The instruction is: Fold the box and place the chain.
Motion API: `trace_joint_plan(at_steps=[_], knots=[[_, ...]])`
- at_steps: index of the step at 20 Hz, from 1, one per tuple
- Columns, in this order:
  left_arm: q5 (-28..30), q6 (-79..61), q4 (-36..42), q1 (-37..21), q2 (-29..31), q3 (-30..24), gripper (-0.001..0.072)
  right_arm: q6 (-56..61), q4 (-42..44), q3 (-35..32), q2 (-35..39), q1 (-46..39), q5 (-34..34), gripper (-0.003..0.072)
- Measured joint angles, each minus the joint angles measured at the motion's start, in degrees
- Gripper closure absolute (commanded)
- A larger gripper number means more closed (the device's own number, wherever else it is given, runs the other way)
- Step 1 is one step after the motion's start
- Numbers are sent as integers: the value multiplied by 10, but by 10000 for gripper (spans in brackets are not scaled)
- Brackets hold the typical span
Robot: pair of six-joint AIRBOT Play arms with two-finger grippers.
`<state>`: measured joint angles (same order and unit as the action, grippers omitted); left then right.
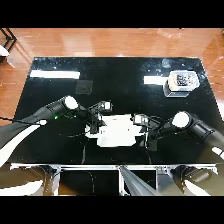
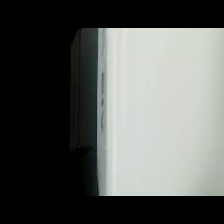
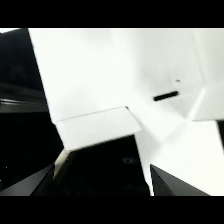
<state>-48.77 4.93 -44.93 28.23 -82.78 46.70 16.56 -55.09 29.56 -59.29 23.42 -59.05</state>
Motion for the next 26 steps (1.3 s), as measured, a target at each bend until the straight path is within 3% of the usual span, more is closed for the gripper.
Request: trace_joint_plan(at_steps=[10, 20, 26], knots=[[-12, 0, -1, 0, 0, 0, 693, 6, 60, -37, 2, 87, 173, -15], [-25, 0, -1, 0, -1, 0, 694, 42, 52, -38, 65, 98, 210, -16], [-20, 0, -1, 0, -1, 0, 695, -18, 18, -38, 72, 99, 250, -16]])
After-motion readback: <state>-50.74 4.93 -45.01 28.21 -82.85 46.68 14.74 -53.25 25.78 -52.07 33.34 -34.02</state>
